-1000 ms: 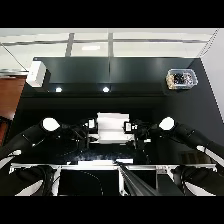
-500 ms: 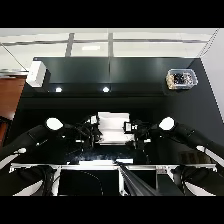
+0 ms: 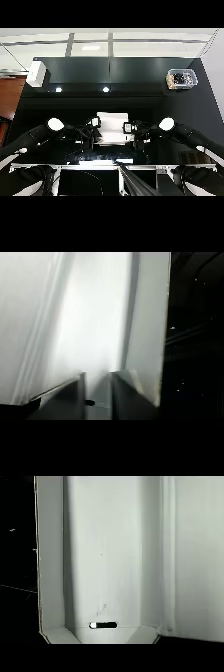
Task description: Fold the box and place the chain.
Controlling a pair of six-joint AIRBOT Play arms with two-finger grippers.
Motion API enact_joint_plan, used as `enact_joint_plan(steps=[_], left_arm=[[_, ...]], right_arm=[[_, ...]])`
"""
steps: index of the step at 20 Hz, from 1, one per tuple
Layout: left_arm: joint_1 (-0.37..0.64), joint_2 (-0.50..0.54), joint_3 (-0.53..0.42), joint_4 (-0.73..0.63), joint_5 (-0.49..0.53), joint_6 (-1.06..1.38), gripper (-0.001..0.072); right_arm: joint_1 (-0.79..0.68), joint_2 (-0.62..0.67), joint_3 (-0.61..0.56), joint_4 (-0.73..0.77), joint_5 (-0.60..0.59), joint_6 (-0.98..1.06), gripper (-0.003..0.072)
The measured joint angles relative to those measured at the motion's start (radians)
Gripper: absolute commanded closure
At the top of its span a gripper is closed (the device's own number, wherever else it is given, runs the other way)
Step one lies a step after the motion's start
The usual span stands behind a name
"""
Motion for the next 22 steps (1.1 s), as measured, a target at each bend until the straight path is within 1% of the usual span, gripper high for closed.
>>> enact_joint_plan(steps=[2, 4, 6, 7, 10, 13, 15, 18, 20, 22], left_arm=[[0.019, 0.019, 0.023, 0.057, -0.029, -0.038, 0.068], [0.065, 0.058, 0.056, 0.144, -0.07, -0.125, 0.0679], [0.144, 0.109, 0.087, 0.217, -0.167, -0.234, 0.068], [0.193, 0.133, 0.098, 0.244, -0.227, -0.281, 0.068], [0.391, 0.186, 0.111, 0.294, -0.415, -0.407, 0.068], [0.585, 0.204, 0.095, 0.288, -0.525, -0.495, 0.0681], [0.682, 0.21, 0.068, 0.272, -0.527, -0.601, 0.0681], [0.785, 0.19, 0.012, 0.312, -0.438, -0.891, 0.0681], [0.809, 0.144, -0.021, 0.324, -0.42, -1.03, 0.0681], [0.791, 0.084, -0.045, 0.331, -0.412, -1.104, 0.0682]], right_arm=[[0.0, 0.0, 0.0, 0.001, -0.003, 0.001, 0.0238], [0.0, 0.0, 0.0, 0.001, -0.003, 0.004, 0.0238], [0.0, 0.0, 0.0, 0.001, -0.002, 0.003, 0.0238], [0.0, 0.0, 0.0, 0.001, -0.002, 0.002, 0.0238], [0.0, 0.0, 0.0, 0.001, -0.008, 0.0, 0.0238], [0.0, 0.0, 0.0, 0.0, -0.012, 0.0, 0.0238], [0.0, 0.0, 0.0, 0.0, -0.014, 0.0, 0.0238], [0.0, 0.0, 0.0, 0.0, -0.015, 0.0, 0.0238], [0.0, 0.0, 0.0, 0.0, -0.015, 0.0, 0.0238], [0.0, 0.0, 0.0, 0.0, -0.016, 0.0, 0.0238]])
